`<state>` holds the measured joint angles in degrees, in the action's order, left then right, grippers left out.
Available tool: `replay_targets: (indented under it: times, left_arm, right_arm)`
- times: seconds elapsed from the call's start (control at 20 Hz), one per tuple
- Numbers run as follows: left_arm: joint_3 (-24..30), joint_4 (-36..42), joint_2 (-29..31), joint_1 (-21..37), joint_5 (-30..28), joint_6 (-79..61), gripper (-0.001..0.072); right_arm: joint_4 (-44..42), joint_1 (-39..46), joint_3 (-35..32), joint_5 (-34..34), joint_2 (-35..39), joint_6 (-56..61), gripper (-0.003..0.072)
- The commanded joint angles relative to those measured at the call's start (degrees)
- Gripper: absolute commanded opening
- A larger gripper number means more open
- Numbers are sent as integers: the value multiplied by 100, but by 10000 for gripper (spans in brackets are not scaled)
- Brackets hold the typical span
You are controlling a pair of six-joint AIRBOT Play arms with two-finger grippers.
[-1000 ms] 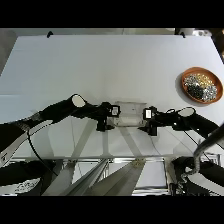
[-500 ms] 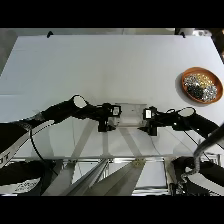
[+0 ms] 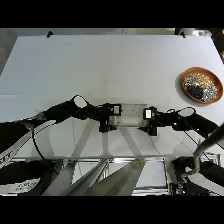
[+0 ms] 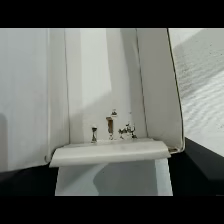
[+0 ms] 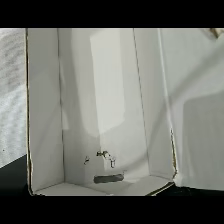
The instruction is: Fold the box and place the chain.
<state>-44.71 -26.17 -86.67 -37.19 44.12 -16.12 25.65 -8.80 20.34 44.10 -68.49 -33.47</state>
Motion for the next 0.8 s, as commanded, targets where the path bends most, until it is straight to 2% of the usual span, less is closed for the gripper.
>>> replay_targets:
  times: [0.0,0.05,0.1,0.15,0.2,0.3,0.75]
  left_arm:
    - [-2,20,-4,-4,-140,4,691]
    - [0,17,-4,-4,-153,4,645]
    - [0,15,-4,-4,-149,4,541]
    - [0,17,-4,-4,-149,4,485]
    - [0,17,-4,-4,-151,4,481]
    - [0,-4,-4,-4,-149,4,408]
    - [-2,-2,-2,-4,-146,4,414]
  right_arm:
    - [0,0,2,4,4,-2,575]
    - [0,0,0,4,4,-2,575]
    - [0,0,2,4,4,-2,575]
    - [0,0,2,4,4,-2,575]
    - [0,0,2,4,4,-2,575]
    - [0,0,2,4,4,-2,575]
    - [0,0,2,4,4,-2,575]
